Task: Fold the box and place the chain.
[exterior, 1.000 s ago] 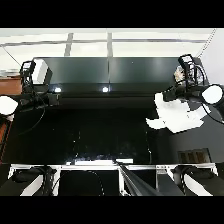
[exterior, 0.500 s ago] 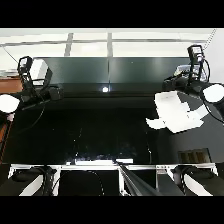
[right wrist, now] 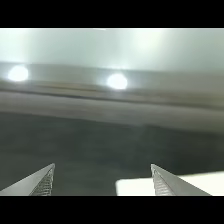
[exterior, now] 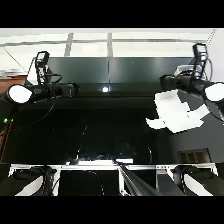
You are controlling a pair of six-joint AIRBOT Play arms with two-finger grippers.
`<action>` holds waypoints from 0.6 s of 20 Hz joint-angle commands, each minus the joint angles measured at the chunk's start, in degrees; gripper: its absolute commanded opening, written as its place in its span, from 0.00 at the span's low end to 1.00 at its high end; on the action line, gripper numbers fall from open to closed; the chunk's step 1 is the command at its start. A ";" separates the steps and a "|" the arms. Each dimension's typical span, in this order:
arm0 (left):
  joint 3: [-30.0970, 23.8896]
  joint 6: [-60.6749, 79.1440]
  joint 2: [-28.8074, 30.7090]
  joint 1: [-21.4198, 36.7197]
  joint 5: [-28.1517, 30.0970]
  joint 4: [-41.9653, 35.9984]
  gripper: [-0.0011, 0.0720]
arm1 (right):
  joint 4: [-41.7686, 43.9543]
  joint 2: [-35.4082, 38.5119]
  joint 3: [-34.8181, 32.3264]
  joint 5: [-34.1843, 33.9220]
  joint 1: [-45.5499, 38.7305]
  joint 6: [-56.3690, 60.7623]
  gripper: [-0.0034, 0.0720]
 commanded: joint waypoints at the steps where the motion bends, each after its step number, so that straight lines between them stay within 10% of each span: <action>1: 0.44 -3.13 -0.74 -0.33 -5.90 4.04 0.99 | -18.75 -2.54 3.89 7.15 -14.08 14.38 1.00; 7: 0.28 -3.28 -0.74 -0.37 -6.78 4.96 0.99 | -12.28 -18.56 19.74 29.83 -41.81 -1.40 1.00; 12: 0.28 -3.28 -0.76 -0.37 -6.78 4.96 0.99 | 0.72 -31.10 28.48 48.06 -43.87 -20.31 1.00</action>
